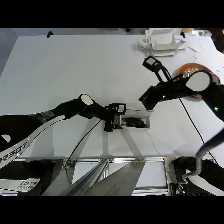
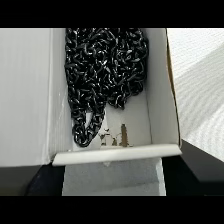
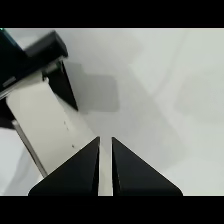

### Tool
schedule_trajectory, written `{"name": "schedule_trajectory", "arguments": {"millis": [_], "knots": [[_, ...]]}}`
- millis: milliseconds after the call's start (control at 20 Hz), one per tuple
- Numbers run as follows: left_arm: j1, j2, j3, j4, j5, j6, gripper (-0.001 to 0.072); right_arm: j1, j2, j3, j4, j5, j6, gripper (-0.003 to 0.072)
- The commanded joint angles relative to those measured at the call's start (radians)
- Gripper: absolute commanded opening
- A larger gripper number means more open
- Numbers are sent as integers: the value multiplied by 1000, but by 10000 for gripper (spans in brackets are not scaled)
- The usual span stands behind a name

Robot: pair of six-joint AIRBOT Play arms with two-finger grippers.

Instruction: Fold the box and place the chain.

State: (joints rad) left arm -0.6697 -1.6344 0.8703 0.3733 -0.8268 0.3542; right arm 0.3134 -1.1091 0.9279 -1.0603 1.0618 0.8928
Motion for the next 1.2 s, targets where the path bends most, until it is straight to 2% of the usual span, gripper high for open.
{"name": "schedule_trajectory", "arguments": {"millis": [0,100,250,350,450,550,750,900,1150], "knots": [[1,0,0,0,0,0,14,-4,-112,1,-2,100,-111,76],[1,0,0,0,0,0,14,-4,-134,-3,34,157,-153,79],[1,0,0,0,0,0,14,-4,-77,-48,80,178,-198,130],[1,0,0,0,0,0,14,-4,-13,-123,79,142,-256,134],[1,0,0,0,0,0,14,-3,45,-203,79,89,-278,205],[1,0,0,0,0,0,14,-3,92,-253,87,56,-306,205],[1,0,0,0,0,0,14,-3,145,-263,111,51,-328,217],[1,0,0,0,0,0,14,11,147,-263,110,51,-334,329],[1,0,0,0,0,0,14,78,147,-263,34,-34,-371,330]]}}
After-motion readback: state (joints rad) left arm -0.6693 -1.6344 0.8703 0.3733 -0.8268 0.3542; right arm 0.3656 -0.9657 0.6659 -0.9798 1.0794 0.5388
